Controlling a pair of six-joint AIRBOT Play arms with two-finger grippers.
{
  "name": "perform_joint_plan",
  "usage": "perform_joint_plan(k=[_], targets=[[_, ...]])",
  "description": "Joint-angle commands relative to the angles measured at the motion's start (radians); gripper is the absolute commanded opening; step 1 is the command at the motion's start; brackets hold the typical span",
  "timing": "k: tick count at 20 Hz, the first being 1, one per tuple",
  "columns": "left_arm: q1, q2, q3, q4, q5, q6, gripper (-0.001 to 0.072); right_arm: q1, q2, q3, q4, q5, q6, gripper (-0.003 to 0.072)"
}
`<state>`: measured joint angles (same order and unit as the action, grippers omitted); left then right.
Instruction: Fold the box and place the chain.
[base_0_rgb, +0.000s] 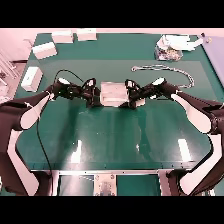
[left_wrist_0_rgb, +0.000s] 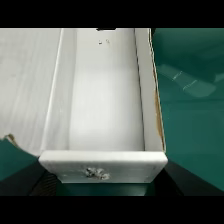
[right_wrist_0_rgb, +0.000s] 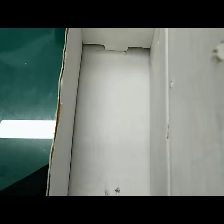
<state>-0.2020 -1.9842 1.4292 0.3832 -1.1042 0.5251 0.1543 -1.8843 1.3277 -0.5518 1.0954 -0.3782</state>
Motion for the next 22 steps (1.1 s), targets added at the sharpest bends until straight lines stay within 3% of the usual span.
perform_joint_plan(k=[1, 16, 17, 18, 22], targets=[[0.000, 0.000, 0.000, 0.000, -0.004, 0.000, 0.0468, 0.001, 0.001, 0.000, 0.001, -0.002, 0.000, 0.0558], [0.000, 0.000, 0.000, 0.000, -0.005, 0.000, 0.0468, 0.001, 0.001, 0.000, 0.001, -0.002, 0.007, 0.0558], [-0.001, 0.000, 0.000, 0.000, -0.005, 0.000, 0.0468, 0.000, 0.003, 0.003, 0.002, -0.002, 0.007, 0.0584], [0.000, 0.000, 0.000, 0.000, -0.004, 0.000, 0.0468, -0.002, 0.006, 0.004, 0.003, -0.001, 0.020, 0.0720], [0.000, 0.000, 0.000, 0.000, -0.004, 0.000, 0.0468, -0.008, 0.043, 0.004, 0.022, 0.048, 0.030, 0.0720]])
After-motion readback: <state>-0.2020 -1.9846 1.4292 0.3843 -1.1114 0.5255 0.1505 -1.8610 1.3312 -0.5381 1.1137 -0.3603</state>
